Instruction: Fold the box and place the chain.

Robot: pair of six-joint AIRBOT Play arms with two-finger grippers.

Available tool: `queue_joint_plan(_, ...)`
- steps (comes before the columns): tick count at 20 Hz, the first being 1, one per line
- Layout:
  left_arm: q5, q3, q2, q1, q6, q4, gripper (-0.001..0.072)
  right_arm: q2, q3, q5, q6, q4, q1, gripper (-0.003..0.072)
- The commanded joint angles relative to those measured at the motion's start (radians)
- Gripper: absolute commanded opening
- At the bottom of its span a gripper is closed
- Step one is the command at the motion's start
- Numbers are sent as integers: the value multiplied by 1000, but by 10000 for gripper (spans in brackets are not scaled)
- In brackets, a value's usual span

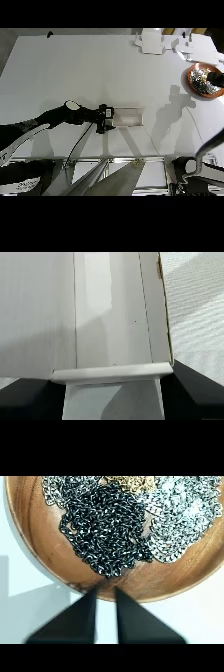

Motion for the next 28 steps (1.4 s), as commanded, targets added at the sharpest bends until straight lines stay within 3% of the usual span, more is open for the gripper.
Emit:
queue_joint_plan(1,0,0,1,0,0,0,133,-47,0,11,-1,-35,-2,182)
queue_joint_plan(6,0,0,1,0,0,0,133,-137,0,-23,-45,-33,-25,180)
queue_joint_plan(16,0,0,1,0,0,0,133,-195,0,-62,-127,61,-61,178)
queue_joint_plan(28,0,0,1,0,0,0,133,-231,0,-87,-130,22,-61,158)
